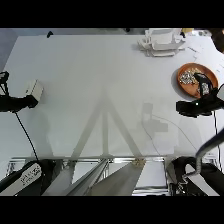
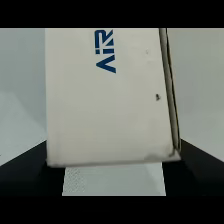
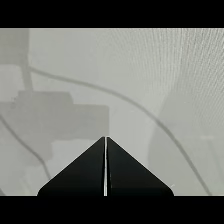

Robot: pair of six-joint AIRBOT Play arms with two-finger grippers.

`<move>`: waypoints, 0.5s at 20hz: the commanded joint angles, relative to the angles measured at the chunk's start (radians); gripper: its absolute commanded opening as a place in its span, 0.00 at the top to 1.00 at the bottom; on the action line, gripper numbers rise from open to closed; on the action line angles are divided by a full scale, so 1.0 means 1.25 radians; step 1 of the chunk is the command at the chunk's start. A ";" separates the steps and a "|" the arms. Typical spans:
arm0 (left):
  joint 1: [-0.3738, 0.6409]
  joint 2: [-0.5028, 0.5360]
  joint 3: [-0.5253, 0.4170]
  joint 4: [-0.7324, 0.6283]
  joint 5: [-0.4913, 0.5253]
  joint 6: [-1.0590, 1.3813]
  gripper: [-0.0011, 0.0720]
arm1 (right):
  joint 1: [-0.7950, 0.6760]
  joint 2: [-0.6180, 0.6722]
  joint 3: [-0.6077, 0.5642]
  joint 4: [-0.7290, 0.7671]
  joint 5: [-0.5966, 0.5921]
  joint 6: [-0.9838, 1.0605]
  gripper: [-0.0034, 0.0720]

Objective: Fold the box and place the chain.

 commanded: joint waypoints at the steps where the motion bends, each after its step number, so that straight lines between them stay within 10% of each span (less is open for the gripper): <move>1: 0.008 -0.062 -0.001 0.014 -0.049 -0.010 0.72 | 0.000 0.001 0.000 0.000 0.000 0.000 0.93; 4: 0.008 -0.078 -0.001 0.014 -0.067 -0.010 0.37 | 0.000 0.001 0.000 0.000 0.000 0.000 0.93; 10: 0.006 -0.039 -0.001 0.014 -0.079 -0.035 0.03 | 0.000 0.001 0.000 0.000 0.000 0.000 0.93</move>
